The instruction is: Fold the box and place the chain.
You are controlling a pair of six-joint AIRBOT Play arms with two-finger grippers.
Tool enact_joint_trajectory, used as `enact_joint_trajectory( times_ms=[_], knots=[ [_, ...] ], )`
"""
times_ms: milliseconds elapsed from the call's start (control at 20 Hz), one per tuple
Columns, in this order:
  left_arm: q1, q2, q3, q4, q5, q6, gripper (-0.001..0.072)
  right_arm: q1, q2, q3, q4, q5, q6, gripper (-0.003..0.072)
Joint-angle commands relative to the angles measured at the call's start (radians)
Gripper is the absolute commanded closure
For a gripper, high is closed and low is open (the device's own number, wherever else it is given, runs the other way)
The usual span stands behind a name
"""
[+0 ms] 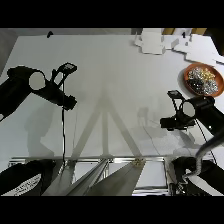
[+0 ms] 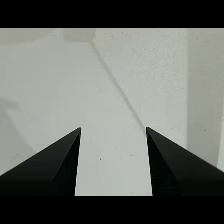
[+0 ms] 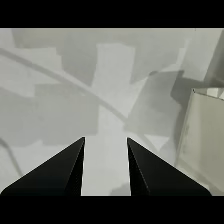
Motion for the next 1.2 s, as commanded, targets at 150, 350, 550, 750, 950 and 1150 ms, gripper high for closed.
enact_joint_trajectory(
  times_ms=[150, 350, 550, 750, 950, 1150],
  knots=[
    [0.000, 0.001, 0.000, 0.000, 0.000, 0.000, 0.0256, -0.004, -0.001, 0.072, -0.119, -0.040, -0.008, 0.0539],
    [0.000, 0.001, 0.000, 0.000, 0.000, 0.000, 0.0256, -0.238, -0.004, 0.238, -0.370, 0.042, -0.097, 0.0447],
    [0.000, 0.001, 0.000, 0.000, 0.000, 0.000, 0.0256, -0.642, -0.008, 0.282, -0.401, -0.059, -0.290, 0.0240],
    [0.000, 0.001, 0.000, 0.000, 0.000, 0.000, 0.0256, -0.846, -0.080, 0.282, -0.357, -0.105, -0.344, 0.0149],
    [0.000, 0.001, 0.000, 0.000, 0.000, 0.000, 0.0256, -0.898, -0.240, 0.282, -0.441, -0.050, -0.376, 0.0150],
    [0.000, 0.001, 0.000, 0.000, 0.000, 0.000, 0.0256, -0.900, -0.312, 0.282, -0.485, -0.068, -0.375, 0.0165]
  ],
)
